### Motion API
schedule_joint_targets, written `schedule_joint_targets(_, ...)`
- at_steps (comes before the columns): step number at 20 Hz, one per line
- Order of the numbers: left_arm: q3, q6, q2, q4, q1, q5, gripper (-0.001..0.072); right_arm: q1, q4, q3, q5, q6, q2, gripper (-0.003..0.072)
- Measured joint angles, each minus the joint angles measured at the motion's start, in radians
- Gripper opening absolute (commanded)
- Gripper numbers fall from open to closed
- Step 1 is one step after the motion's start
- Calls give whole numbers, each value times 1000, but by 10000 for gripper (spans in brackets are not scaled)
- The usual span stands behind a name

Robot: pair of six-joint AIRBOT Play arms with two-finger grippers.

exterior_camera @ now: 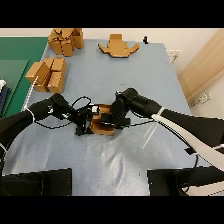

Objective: Fold the box.

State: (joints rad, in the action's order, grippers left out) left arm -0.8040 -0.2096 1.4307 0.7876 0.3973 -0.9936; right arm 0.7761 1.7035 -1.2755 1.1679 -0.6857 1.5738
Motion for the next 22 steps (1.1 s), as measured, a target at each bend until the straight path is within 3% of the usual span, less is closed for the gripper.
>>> schedule_joint_targets(2, 0, -1, 0, 0, 0, 0, 228, 18, -30, -50, 43, 19, 37, 354)
schedule_joint_targets(3, 0, -1, 0, 0, 0, 0, 228, 26, -47, -74, 65, 32, 55, 270)
schedule_joint_targets(4, 0, 0, 0, -1, 0, -1, 228, 32, -63, -94, 89, 42, 70, 107)
schedule_joint_targets(5, 0, 0, 0, -1, 0, -2, 228, 37, -81, -114, 114, 48, 85, 3)
schedule_joint_targets(11, 0, -2, -2, 3, 0, -5, 228, 61, -119, -176, 174, 65, 130, 7)
schedule_joint_targets(12, 0, -2, -2, 2, 0, -4, 228, 63, -123, -180, 180, 66, 132, 108)
schedule_joint_targets(13, 0, -1, -2, 2, 0, -4, 228, 64, -122, -183, 178, 66, 135, 288)
schedule_joint_targets(14, 0, 0, -2, 1, 0, -4, 228, 66, -113, -185, 164, 65, 137, 349)
schedule_joint_targets(21, 0, 2, -2, -2, 0, -3, 228, 67, -128, -189, 259, 65, 138, 344)
schedule_joint_targets(22, 0, 2, -2, -2, 0, -3, 228, 68, -133, -189, 263, 67, 138, 312)
